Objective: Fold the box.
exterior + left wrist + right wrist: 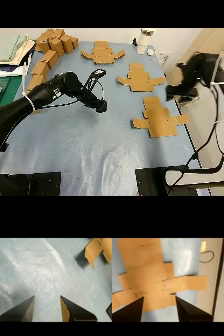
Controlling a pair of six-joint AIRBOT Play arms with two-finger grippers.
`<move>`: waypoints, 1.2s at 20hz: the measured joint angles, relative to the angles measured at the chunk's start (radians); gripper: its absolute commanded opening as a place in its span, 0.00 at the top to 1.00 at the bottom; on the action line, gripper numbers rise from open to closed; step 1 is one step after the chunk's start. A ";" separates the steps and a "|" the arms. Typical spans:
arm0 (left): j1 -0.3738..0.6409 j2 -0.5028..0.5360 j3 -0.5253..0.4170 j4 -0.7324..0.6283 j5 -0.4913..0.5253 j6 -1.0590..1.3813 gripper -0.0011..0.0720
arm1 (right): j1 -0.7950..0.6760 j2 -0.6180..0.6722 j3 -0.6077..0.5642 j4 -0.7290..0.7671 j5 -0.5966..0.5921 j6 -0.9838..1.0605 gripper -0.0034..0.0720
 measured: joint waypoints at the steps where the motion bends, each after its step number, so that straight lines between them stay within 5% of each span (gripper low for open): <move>1: 0.000 0.000 0.002 -0.006 0.000 -0.005 0.32 | -0.058 0.002 -0.002 -0.002 -0.005 -0.013 0.14; 11: 0.000 0.000 0.051 -0.126 0.005 -0.013 0.32 | -0.436 -0.132 -0.007 0.087 0.111 -0.204 0.14; 20: 0.000 0.000 0.056 -0.163 0.004 -0.013 0.32 | -0.527 -0.284 -0.007 0.309 0.085 -0.461 0.16; 21: 0.000 0.000 0.056 -0.167 0.002 -0.013 0.32 | -0.528 -0.292 -0.007 0.329 0.071 -0.476 0.28; 22: 0.000 0.000 0.056 -0.172 0.002 -0.013 0.32 | -0.530 -0.299 -0.007 0.359 0.058 -0.490 0.56; 24: 0.000 0.000 0.056 -0.177 -0.007 -0.013 0.32 | -0.530 -0.308 -0.007 0.433 0.012 -0.513 0.88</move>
